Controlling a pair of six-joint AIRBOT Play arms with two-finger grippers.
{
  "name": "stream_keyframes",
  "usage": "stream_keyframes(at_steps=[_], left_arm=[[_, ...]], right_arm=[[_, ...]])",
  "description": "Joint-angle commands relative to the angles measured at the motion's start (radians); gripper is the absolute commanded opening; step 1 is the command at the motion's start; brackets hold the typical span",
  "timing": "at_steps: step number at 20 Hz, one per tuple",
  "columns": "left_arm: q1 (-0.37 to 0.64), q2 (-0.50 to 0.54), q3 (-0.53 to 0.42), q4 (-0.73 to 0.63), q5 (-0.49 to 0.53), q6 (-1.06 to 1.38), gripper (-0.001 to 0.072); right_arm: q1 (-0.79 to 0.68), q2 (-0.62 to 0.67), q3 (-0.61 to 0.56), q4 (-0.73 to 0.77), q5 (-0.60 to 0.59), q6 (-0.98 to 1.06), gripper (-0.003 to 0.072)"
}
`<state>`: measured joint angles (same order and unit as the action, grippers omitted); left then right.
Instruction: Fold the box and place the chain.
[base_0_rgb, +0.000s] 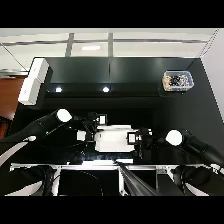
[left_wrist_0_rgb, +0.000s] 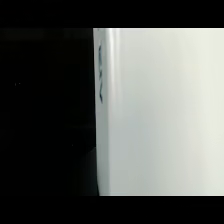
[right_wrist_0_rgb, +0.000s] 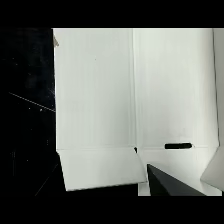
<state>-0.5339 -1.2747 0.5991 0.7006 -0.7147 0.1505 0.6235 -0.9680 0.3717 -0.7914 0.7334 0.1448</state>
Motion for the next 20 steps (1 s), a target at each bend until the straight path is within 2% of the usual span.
stream_keyframes(at_steps=[1,8,12,17,20], left_arm=[[0.000,0.000,0.001,0.000,-0.001,0.000,0.0030],[0.000,0.000,0.001,-0.001,-0.001,0.000,0.0030],[0.000,0.000,0.001,-0.001,-0.001,0.000,0.0030],[-0.001,0.000,0.001,-0.002,-0.001,-0.001,0.0031],[0.000,-0.001,0.001,-0.002,-0.001,-0.001,0.0030]], right_arm=[[0.048,-0.016,0.000,0.011,-0.046,-0.010,0.0634],[0.058,-0.016,0.001,0.075,-0.071,-0.007,0.0634],[0.056,-0.015,0.041,0.072,-0.065,0.027,0.0634],[0.025,-0.003,0.090,-0.053,-0.063,0.123,0.0634],[-0.005,0.025,0.132,-0.059,-0.038,0.129,0.0634]])
